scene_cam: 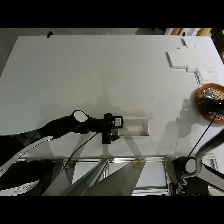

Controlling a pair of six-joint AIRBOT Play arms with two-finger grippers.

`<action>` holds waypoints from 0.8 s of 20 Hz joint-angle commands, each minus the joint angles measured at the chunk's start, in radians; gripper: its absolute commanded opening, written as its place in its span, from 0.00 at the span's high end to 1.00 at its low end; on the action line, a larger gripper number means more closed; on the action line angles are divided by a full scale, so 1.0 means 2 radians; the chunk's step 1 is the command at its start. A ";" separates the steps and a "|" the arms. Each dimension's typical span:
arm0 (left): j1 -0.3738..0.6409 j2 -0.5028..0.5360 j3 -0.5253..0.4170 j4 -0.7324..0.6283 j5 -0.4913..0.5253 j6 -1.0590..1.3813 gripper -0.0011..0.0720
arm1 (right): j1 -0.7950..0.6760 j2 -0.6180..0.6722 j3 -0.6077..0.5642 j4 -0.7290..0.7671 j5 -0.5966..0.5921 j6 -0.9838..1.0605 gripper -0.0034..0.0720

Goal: Fold the box and place the chain.

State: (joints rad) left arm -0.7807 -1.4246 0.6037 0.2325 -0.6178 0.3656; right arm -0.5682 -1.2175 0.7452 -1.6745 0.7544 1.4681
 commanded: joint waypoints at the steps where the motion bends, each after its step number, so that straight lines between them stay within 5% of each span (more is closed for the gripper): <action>1: 0.000 0.000 0.000 0.000 0.000 0.000 0.51 | -0.001 -0.012 0.000 0.020 -0.011 -0.007 0.66; 7: 0.000 0.000 0.000 0.000 0.000 0.000 0.51 | -0.001 -0.032 0.000 0.021 -0.020 -0.007 0.67; 8: 0.000 0.000 0.000 0.000 0.000 0.000 0.51 | -0.001 -0.035 0.000 0.021 -0.020 -0.006 0.69; 10: 0.000 0.000 0.000 0.000 0.000 0.000 0.51 | -0.001 -0.035 0.000 0.021 -0.019 -0.006 0.92; 16: 0.000 0.000 0.000 0.000 0.000 0.000 0.51 | 0.021 0.022 0.000 0.031 0.013 -0.015 0.93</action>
